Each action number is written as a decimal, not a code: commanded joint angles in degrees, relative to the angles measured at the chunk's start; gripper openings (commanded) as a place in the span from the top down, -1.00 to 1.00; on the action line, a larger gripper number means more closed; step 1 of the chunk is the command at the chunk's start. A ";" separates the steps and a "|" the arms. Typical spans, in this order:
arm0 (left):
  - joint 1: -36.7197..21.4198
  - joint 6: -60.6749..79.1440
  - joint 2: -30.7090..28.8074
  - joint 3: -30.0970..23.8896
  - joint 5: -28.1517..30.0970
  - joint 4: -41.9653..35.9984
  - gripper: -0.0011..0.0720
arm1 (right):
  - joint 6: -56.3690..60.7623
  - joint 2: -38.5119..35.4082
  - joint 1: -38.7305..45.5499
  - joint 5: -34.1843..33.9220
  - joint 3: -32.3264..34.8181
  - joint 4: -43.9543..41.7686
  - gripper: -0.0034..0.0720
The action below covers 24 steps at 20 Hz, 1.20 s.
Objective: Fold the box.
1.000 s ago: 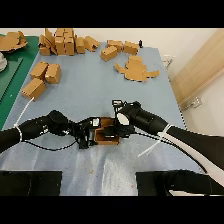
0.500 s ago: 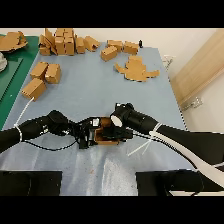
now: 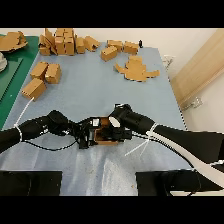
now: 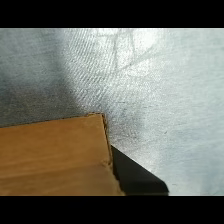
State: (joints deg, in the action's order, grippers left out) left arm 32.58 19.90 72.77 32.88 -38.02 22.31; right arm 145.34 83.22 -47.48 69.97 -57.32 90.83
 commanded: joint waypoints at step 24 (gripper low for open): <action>-0.04 0.00 -0.02 0.02 -0.04 0.00 -0.46 | -0.70 -4.42 0.02 1.57 0.07 2.21 -0.13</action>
State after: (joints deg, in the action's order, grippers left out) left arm 32.58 19.88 72.77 32.86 -38.06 22.31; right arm 144.62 78.87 -47.40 71.70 -57.19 92.99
